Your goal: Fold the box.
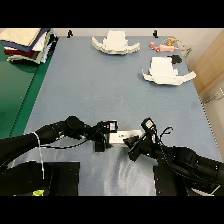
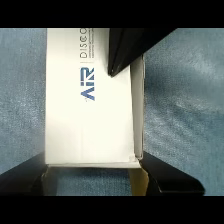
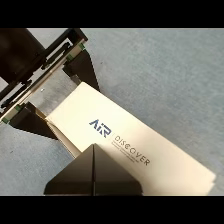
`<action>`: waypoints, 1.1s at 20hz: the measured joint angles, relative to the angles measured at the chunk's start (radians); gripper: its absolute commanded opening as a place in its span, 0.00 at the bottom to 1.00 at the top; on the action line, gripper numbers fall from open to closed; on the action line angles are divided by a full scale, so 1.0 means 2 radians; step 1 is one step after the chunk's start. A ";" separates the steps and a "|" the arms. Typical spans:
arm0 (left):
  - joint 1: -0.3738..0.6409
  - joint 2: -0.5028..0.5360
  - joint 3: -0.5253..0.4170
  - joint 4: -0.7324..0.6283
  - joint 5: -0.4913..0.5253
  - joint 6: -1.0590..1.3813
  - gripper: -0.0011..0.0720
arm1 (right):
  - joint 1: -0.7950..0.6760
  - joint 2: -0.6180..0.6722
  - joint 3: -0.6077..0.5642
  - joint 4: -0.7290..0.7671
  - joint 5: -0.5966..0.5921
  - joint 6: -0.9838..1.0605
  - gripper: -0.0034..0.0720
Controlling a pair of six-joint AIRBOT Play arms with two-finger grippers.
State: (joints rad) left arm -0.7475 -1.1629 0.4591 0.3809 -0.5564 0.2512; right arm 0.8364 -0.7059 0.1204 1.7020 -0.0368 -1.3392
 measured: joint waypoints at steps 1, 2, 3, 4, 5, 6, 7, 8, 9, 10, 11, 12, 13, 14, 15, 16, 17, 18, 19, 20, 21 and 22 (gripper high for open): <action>0.000 0.000 0.000 0.000 0.000 0.000 0.74 | 0.000 -0.001 0.000 0.000 0.000 0.000 0.05; 0.000 0.000 0.000 0.000 0.000 0.000 0.74 | 0.000 -0.001 -0.001 0.000 0.000 0.002 0.05; 0.000 0.000 0.000 0.000 0.000 0.000 0.74 | 0.000 -0.001 -0.001 0.000 0.000 0.002 0.05; 0.000 0.000 0.000 0.000 0.000 0.000 0.74 | 0.000 -0.001 -0.001 0.000 -0.001 0.002 0.05; 0.000 0.000 0.000 0.000 -0.001 0.000 0.74 | 0.000 -0.001 -0.001 0.000 -0.002 0.002 0.05; 0.000 0.000 0.000 0.000 -0.001 0.000 0.74 | 0.000 -0.001 0.000 0.000 -0.005 0.002 0.05; 0.000 0.000 0.000 0.000 -0.001 -0.001 0.74 | 0.000 0.002 0.002 0.000 -0.010 0.002 0.05; 0.000 0.000 0.000 0.000 -0.001 -0.001 0.74 | 0.000 0.005 0.004 0.000 -0.017 0.002 0.05; 0.000 0.000 0.000 0.000 -0.001 -0.001 0.74 | 0.000 0.010 0.006 0.000 -0.022 0.002 0.05; 0.000 0.000 0.000 0.000 -0.001 -0.001 0.74 | 0.000 0.018 0.007 0.000 -0.027 0.002 0.05; 0.000 0.000 0.000 -0.001 -0.002 -0.002 0.74 | -0.001 0.025 0.010 -0.001 -0.029 0.002 0.05; 0.000 0.000 0.000 -0.001 -0.002 -0.002 0.74 | -0.001 0.035 0.013 -0.004 -0.034 0.002 0.05; 0.000 0.000 0.000 -0.002 -0.003 -0.002 0.74 | -0.002 0.046 0.016 -0.008 -0.031 0.002 0.05; 0.000 0.000 0.000 -0.002 -0.003 -0.002 0.74 | -0.004 0.057 0.020 -0.014 -0.024 0.002 0.05; 0.000 0.000 0.000 -0.002 -0.001 -0.002 0.74 | -0.007 0.066 0.024 -0.021 -0.024 0.002 0.05; 0.000 0.000 0.000 -0.001 -0.001 -0.002 0.74 | -0.011 0.075 0.028 -0.028 -0.025 0.002 0.05; 0.000 0.000 0.000 -0.001 -0.001 -0.002 0.74 | -0.016 0.082 0.034 -0.035 -0.025 0.002 0.05; 0.000 0.000 0.000 -0.001 -0.001 -0.001 0.74 | -0.023 0.087 0.040 -0.041 -0.031 0.002 0.05; 0.000 0.000 0.000 -0.001 -0.001 -0.001 0.74 | -0.032 0.091 0.046 -0.048 -0.040 0.002 0.05; 0.000 0.000 0.000 -0.001 0.000 -0.001 0.74 | -0.042 0.093 0.053 -0.054 -0.048 0.002 0.05; 0.000 0.001 0.001 -0.001 0.002 -0.002 0.74 | -0.054 0.095 0.060 -0.061 -0.058 0.002 0.05; 0.000 0.002 0.003 -0.001 0.007 -0.011 0.74 | -0.070 0.097 0.068 -0.067 -0.072 0.002 0.05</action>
State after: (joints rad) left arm -0.7475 -1.1595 0.4644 0.3794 -0.5426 0.2298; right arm 0.6968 -0.5125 0.2573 1.5688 -0.1802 -1.3354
